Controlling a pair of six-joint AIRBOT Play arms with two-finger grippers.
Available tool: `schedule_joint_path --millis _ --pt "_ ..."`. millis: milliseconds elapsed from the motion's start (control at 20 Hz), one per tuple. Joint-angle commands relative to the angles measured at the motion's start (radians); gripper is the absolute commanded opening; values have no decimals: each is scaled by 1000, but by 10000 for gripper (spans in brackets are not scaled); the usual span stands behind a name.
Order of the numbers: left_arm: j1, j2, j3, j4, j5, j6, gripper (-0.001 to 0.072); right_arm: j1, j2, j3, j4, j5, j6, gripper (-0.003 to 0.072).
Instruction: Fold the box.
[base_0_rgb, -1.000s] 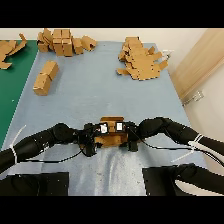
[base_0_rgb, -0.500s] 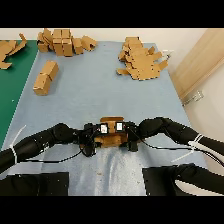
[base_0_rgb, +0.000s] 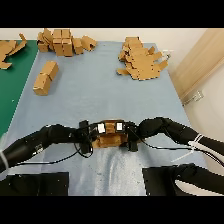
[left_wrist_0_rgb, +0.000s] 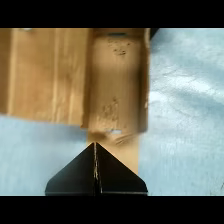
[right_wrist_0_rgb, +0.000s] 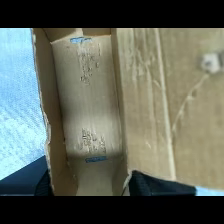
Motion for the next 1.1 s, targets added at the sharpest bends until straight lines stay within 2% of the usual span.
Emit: schedule_joint_path --millis 0,100,200,250,300,350,400,550,650,850,1050 --pt "25 159 1 301 -92 -418 12 0 -1 0 0 0 0 510" --pt "40 288 1 428 -150 -706 12 0 -1 0 0 0 0 510" --pt "79 385 -3 607 -224 -1241 12 0 -1 0 0 0 0 510" --pt "113 411 -5 688 -307 -1535 12 0 -1 0 0 0 0 510" --pt "147 419 -10 725 -400 -1706 12 0 -1 0 0 0 0 510" --pt "183 415 -21 713 -484 -1785 12 0 -1 0 0 0 0 510" --pt "209 404 -38 659 -524 -1797 12 0 -1 0 0 0 0 510" --pt "230 322 -79 449 -500 -1785 12 0 -1 0 0 0 0 510" --pt "206 246 -85 371 -427 -1739 11 0 -1 0 0 0 0 510" --pt "125 131 -85 308 -274 -1713 11 0 -1 0 0 0 0 510" --pt "72 80 -85 268 -203 -1714 11 0 -1 0 0 0 0 510"
